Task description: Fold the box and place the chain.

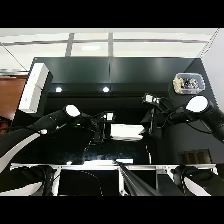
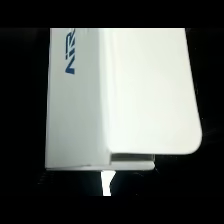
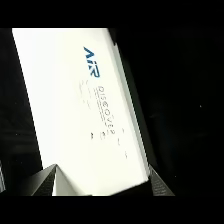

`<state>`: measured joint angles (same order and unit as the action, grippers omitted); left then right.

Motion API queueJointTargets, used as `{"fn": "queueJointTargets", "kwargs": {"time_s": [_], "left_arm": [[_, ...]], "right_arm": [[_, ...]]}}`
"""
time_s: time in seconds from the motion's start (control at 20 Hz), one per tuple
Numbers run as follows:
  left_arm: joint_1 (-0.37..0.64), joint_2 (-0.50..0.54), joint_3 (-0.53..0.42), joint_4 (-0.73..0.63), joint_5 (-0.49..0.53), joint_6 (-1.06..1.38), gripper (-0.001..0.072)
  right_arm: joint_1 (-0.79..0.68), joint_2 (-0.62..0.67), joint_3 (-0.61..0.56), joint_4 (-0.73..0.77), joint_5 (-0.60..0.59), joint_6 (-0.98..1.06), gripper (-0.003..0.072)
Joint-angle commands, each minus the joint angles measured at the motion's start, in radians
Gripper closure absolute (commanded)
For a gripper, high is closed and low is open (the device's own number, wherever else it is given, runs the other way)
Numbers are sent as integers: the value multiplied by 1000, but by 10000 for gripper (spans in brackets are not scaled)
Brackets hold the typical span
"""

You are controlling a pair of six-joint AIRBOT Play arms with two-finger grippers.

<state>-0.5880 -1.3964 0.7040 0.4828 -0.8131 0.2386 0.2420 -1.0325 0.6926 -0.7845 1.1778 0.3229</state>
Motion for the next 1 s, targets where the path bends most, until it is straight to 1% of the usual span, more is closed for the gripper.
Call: {"fn": "queueJointTargets", "kwargs": {"time_s": [0.0, 0.1, 0.15, 0.2, 0.5, 0.55, 0.6, 0.95], "left_arm": [[0, -1, 0, 0, 0, 0, 271], [0, -1, 0, 0, 0, 0, 270], [0, -1, 0, 0, 0, 0, 270], [0, -1, 0, 0, 0, 0, 270], [0, -1, 0, 0, 0, 0, 270], [0, -1, 0, 0, 0, 0, 270], [0, -1, 0, 0, 0, 0, 271], [0, -1, 0, 0, 0, 0, 271]], "right_arm": [[69, 0, -10, 2, -67, -32, -34], [92, 0, -9, 2, -121, -33, -34], [95, 0, -9, 3, -128, -34, 94], [96, 0, -9, 3, -123, -34, 195], [109, 0, -9, 9, -109, -13, 199], [109, 0, -9, 8, -109, -13, 234], [109, 0, -9, 8, -104, -13, 384], [109, 0, -10, 5, -75, -4, 381]]}}
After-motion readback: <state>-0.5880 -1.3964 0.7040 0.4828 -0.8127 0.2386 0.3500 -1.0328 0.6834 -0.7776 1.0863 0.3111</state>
